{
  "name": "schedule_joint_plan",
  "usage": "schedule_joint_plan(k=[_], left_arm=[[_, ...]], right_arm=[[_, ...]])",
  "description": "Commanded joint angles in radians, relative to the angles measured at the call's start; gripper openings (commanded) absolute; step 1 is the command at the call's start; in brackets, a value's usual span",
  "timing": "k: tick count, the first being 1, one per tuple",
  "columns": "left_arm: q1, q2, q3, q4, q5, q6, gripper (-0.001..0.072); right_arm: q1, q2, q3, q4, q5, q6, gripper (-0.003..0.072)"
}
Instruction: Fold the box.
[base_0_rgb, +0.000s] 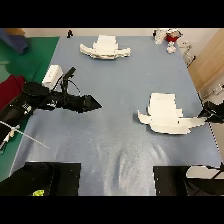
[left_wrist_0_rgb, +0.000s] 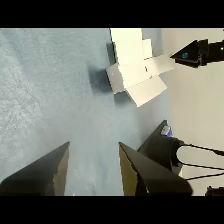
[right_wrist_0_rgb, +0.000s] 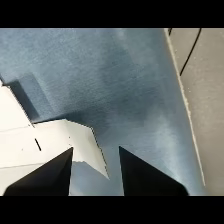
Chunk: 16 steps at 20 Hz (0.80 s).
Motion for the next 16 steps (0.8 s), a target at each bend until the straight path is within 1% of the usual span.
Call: schedule_joint_plan(k=[1, 2, 3, 4, 7, 8, 10, 11, 13, 16], left_arm=[[-0.001, -0.001, 0.001, -0.003, -0.019, -0.005, 0.0471], [0.000, -0.001, 0.001, -0.003, -0.013, -0.003, 0.0471], [0.000, -0.001, 0.001, -0.002, -0.003, -0.003, 0.0471], [0.000, -0.001, 0.001, -0.003, 0.009, -0.003, 0.0471], [0.000, -0.001, 0.001, -0.003, 0.046, -0.003, 0.0471], [0.000, -0.001, 0.001, -0.003, 0.045, -0.003, 0.0471], [0.002, -0.001, 0.002, -0.002, 0.040, -0.003, 0.0470], [0.002, -0.001, 0.002, 0.001, 0.035, -0.003, 0.0470], [0.002, -0.001, 0.002, 0.029, 0.025, -0.003, 0.0470], [0.002, -0.001, 0.002, 0.118, -0.003, -0.003, 0.0470]], right_arm=[[-0.025, -0.087, 0.030, 0.078, -0.075, -0.108, 0.0323], [-0.024, -0.089, 0.030, 0.092, -0.079, -0.127, 0.0150], [-0.023, -0.089, 0.031, 0.116, -0.078, -0.133, 0.0003], [-0.021, -0.088, 0.031, 0.169, -0.080, -0.143, 0.0002], [-0.004, -0.079, 0.031, 0.387, -0.098, -0.165, 0.0002], [0.021, -0.066, 0.030, 0.425, -0.098, -0.155, 0.0002], [0.099, -0.023, 0.024, 0.435, -0.097, -0.098, 0.0002], [0.152, 0.014, 0.001, 0.435, -0.083, -0.068, 0.0002], [0.265, 0.111, -0.092, 0.433, -0.024, -0.002, 0.0002], [0.431, 0.281, -0.315, 0.432, 0.099, 0.096, 0.0002]])
